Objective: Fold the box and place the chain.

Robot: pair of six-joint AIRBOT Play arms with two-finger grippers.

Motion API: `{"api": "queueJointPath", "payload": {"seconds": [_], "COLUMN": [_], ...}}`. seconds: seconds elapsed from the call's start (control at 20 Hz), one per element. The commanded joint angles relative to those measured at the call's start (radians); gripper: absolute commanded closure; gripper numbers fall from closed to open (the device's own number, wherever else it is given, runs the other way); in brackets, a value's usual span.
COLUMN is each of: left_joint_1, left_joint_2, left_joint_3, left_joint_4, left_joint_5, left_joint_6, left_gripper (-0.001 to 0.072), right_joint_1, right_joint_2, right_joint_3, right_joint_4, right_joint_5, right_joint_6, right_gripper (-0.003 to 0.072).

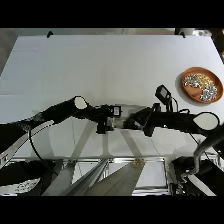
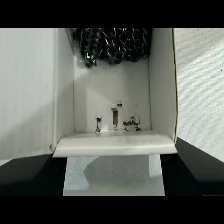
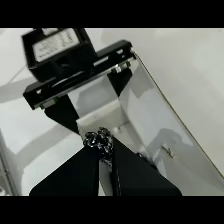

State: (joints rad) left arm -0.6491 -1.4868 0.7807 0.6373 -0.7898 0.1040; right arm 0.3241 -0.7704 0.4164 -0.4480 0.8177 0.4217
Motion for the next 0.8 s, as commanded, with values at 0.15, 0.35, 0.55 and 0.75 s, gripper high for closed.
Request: {"api": "queueJointPath", "payload": {"seconds": [0.15,0.35,0.55,0.75], "left_joint_1": [-0.001,-0.001,-0.001,-0.001], "left_joint_2": [0.0,0.0,0.0,0.0], "left_joint_3": [0.0,0.0,0.0,0.0], "left_joint_4": [0.0,0.0,0.0,0.0], "left_joint_5": [0.0,0.0,0.0,0.0], "left_joint_6": [0.0,0.0,0.0,0.0], "left_gripper": [0.0457,0.0457,0.0457,0.0457], "right_joint_1": [0.001,0.001,0.001,0.0], "right_joint_2": [-0.152,-0.154,-0.152,-0.08], "right_joint_3": [-0.001,-0.001,0.0,0.003], "right_joint_4": [0.07,0.056,0.032,0.018], "right_joint_5": [0.01,0.013,0.055,0.092], "right_joint_6": [-0.001,-0.004,-0.003,0.013], "right_gripper": [0.0669,0.0605,0.0478,0.0482]}}
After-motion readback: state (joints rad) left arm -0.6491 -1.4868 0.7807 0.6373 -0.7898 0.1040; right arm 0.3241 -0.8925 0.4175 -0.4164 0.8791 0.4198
